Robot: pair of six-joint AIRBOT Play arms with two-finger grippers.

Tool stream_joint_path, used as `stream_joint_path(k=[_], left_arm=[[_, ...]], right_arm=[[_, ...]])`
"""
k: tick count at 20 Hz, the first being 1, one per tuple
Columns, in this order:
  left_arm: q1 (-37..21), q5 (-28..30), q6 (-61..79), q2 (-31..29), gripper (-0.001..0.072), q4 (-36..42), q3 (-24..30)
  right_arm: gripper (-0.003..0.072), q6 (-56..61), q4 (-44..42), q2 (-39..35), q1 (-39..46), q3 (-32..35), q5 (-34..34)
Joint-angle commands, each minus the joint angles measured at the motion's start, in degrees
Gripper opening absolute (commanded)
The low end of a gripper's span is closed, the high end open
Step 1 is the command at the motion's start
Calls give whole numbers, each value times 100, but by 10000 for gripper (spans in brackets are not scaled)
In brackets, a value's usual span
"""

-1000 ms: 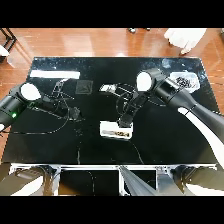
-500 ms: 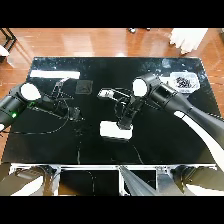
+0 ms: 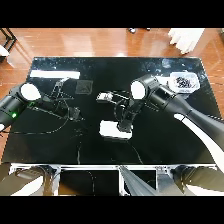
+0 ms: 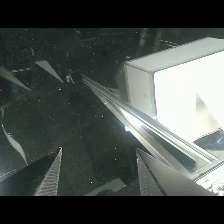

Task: Fold the box and place the chain.

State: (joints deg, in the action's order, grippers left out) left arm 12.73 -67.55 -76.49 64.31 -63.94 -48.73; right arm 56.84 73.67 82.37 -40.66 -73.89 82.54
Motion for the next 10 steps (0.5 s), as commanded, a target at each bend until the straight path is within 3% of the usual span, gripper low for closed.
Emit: stream_joint_path(k=[1, 10], left_arm=[[-7, 2, 2, 4, 570, -7, 2], [-7, 2, 2, 2, 570, -9, 2]], right_arm=[[705, 264, 170, -70, -103, -4, 227], [704, 811, 586, -68, -581, 0, -337]])
